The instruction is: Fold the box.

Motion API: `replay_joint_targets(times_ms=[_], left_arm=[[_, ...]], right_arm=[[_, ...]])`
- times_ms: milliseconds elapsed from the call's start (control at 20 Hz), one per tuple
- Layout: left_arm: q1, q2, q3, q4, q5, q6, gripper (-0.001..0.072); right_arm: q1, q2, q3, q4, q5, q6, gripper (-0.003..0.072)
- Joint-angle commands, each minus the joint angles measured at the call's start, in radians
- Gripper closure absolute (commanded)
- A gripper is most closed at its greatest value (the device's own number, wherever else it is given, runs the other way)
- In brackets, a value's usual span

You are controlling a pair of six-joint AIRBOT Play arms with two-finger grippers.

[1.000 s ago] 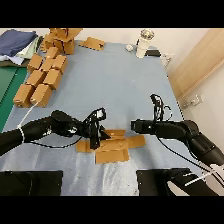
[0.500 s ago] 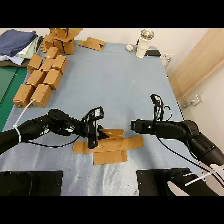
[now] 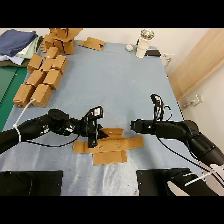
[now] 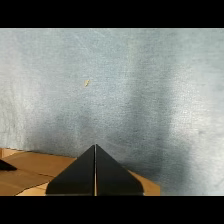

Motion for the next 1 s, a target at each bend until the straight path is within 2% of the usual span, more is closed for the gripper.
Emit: replay_joint_targets(times_ms=[0,350,550,950], left_arm=[[0.001,0.0,-0.001,0.0,0.002,0.014,0.0697],[0.001,-0.002,-0.001,-0.026,-0.002,0.061,0.0697],[0.0,-0.002,-0.001,-0.102,-0.062,0.108,0.0697],[0.001,-0.058,-0.001,-0.077,-0.05,0.109,0.0697]], right_arm=[[0.001,0.0,0.0,0.0,0.0,0.0,0.0682],[0.001,0.0,0.0,0.0,0.0,0.001,0.0682],[0.001,0.0,0.0,0.0,0.0,0.001,0.0682],[0.001,0.0,0.0,0.0,0.007,0.001,0.0682]])
